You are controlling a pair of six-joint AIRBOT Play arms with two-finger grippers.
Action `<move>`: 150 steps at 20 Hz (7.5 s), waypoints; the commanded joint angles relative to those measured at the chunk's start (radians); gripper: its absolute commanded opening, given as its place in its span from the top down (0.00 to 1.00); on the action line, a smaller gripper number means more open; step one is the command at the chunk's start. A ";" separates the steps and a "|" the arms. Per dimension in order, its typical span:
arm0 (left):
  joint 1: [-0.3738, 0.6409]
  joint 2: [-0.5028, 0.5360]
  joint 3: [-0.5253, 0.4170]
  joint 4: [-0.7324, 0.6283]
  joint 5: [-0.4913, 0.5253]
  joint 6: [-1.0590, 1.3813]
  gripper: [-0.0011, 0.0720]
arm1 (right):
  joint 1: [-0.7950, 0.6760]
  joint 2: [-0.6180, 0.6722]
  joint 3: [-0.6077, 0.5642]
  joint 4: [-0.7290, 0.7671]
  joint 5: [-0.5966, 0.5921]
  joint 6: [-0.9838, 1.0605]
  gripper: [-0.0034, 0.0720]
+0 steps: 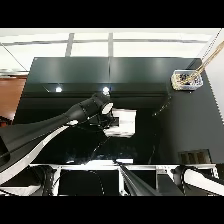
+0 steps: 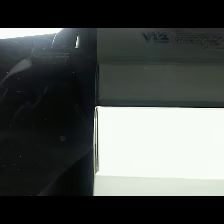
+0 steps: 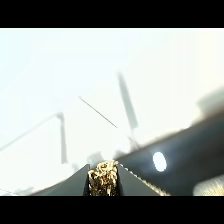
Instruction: Fold the box and place the chain.
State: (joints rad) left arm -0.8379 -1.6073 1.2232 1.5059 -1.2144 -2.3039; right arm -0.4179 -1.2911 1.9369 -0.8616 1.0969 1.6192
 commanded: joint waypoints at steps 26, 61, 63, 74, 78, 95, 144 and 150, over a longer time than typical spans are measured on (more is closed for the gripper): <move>0.000 0.000 0.000 0.001 -0.040 0.000 0.95 | 0.421 0.179 0.036 0.259 0.560 -0.261 0.94; 0.000 0.000 0.000 0.000 -0.046 0.000 0.95 | 0.571 0.163 0.018 0.351 0.426 -0.199 0.94; 0.000 0.000 0.000 0.001 -0.047 0.000 0.95 | 0.575 0.164 -0.028 0.351 0.455 -0.199 0.94; 0.000 0.000 0.000 0.001 -0.047 0.000 0.95 | 0.730 0.164 -0.373 0.097 0.530 -0.214 0.94; 0.000 0.000 0.000 0.001 -0.047 0.000 0.95 | 0.740 0.165 -0.520 0.070 0.491 -0.215 0.94; 0.001 0.000 0.000 0.000 -0.052 0.000 0.95 | 0.837 0.167 -1.014 0.046 0.024 -0.123 0.90; 0.594 0.369 -0.557 -0.659 0.239 2.501 0.00 | 0.447 0.615 -1.147 -0.381 0.043 0.035 0.53; 0.491 0.253 -0.515 -0.769 0.277 2.591 0.01 | 0.447 0.615 -1.147 -0.388 0.043 0.038 0.53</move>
State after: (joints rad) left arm -0.2955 -1.3006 0.6918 0.7803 -0.9741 0.2150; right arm 0.0296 -0.6762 0.7902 -1.2442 1.1408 1.6547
